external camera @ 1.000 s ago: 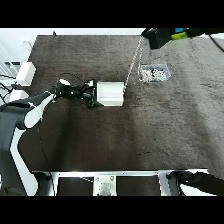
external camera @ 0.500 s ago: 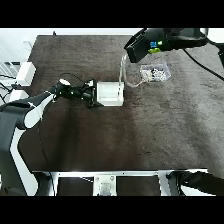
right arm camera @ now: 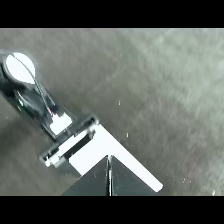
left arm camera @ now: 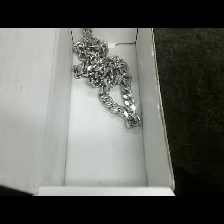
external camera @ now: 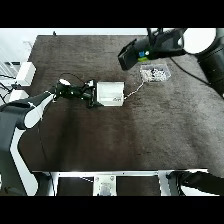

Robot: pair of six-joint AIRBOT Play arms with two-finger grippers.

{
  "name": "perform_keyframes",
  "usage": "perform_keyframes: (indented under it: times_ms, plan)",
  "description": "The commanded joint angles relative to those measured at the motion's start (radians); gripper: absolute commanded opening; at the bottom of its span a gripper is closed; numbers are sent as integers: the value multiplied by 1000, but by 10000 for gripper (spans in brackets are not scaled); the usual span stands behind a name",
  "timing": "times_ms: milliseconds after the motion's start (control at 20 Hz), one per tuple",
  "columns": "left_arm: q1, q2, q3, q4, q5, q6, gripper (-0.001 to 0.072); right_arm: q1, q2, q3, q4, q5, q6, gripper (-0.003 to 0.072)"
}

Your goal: Fold the box and place the chain.

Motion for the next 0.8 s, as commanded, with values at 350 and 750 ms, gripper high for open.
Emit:
perform_keyframes:
  times_ms: [350, 750]
  plan:
    - [0, 0, 0, 0, 0, 0, 349, -381, -129, -468, -50, -573, 236, 587]
    - [0, 0, 0, 0, 0, 0, 349, -437, -435, -267, 40, -566, 235, 585]
